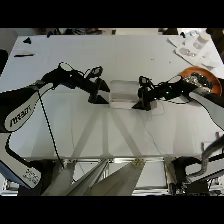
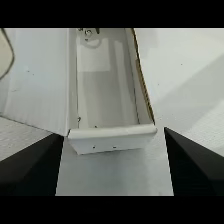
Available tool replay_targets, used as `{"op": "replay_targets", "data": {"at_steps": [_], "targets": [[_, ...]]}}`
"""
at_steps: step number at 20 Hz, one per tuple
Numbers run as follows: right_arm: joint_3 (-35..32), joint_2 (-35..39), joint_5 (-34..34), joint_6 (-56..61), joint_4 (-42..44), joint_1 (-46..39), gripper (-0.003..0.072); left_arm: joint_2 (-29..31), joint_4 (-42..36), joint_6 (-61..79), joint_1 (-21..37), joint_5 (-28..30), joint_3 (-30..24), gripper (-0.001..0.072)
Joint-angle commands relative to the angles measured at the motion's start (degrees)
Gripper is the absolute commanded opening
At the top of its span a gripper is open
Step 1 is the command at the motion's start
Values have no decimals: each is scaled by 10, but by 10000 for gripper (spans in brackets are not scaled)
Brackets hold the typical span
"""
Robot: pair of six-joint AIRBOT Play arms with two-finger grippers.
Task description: Fold the box and place the chain.
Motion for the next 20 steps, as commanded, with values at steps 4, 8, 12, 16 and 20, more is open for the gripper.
{"op": "replay_targets", "data": {"at_steps": [4,8,12,16,20], "targets": [[0,0,0,0,0,0,403,0,3,-15,-19,68,-38,698],[0,0,0,0,0,0,403,0,-59,-12,-22,77,-38,698],[0,0,0,0,0,0,403,-2,-38,-12,-34,87,-37,697],[0,0,0,0,0,0,403,-1,-33,-13,-36,91,-37,696],[0,0,0,0,0,0,403,0,-30,-18,-39,98,-37,696]]}}
